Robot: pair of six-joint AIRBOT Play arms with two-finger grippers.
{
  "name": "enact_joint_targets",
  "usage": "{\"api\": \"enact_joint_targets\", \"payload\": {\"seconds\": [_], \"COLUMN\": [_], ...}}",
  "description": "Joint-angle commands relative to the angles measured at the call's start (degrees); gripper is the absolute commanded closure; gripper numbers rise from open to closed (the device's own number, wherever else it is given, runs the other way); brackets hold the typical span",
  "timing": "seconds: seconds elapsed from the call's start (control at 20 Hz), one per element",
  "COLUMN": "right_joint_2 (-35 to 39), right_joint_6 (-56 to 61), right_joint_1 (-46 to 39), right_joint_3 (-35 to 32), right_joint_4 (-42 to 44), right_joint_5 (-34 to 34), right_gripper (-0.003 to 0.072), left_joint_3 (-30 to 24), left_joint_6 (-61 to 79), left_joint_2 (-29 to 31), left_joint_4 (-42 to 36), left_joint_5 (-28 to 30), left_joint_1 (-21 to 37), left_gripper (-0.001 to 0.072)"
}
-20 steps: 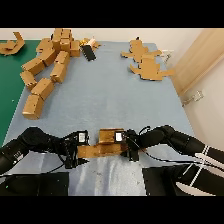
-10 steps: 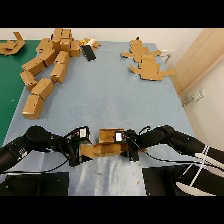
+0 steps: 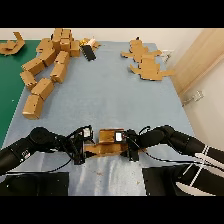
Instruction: Fold the box.
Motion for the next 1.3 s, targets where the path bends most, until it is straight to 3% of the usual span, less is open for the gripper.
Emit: {"api": "enact_joint_targets", "payload": {"seconds": [0.0,0.25,0.3,0.35,0.95,1.0,1.05,1.25], "right_joint_2": [-0.02,-0.02,-0.02,-0.02,-0.02,-0.02,-0.02,-0.02], "right_joint_6": [0.02,0.02,0.02,0.02,0.02,0.02,0.02,0.02], "right_joint_1": [-0.02,-0.02,-0.02,-0.02,-0.02,-0.02,-0.02,-0.02], "right_joint_3": [0.0,0.0,0.0,0.0,0.0,0.0,0.0,0.0], "right_joint_4": [0.02,0.02,0.02,0.02,0.02,0.02,0.02,0.02], "right_joint_5": [0.02,0.0,0.0,0.0,0.0,0.02,0.0,0.0], "right_gripper": [0.0222,0.0222,0.0222,0.0222,0.0222,0.0222,0.0222,0.0222], "left_joint_3": [-0.02,-0.02,-0.02,-0.02,-0.02,-0.02,-0.02,-0.02], "left_joint_6": [0.0,0.0,0.0,0.0,0.02,0.04,0.09,0.9], "left_joint_2": [-0.57,-1.84,-1.84,-1.84,-1.84,-1.84,-1.84,-1.84], "left_joint_4": [-0.07,-0.09,-0.13,-0.11,-3.96,-3.96,-3.96,-3.96], "left_joint_5": [4.31,4.85,4.85,4.68,4.61,4.61,4.46,3.43], "left_joint_1": [-2.91,-2.97,-2.97,-2.97,-2.97,-2.99,-2.99,-3.34], "left_gripper": [0.0257,0.0259,0.0301,0.0483,0.0497,0.0529,0.0668,0.0688]}}
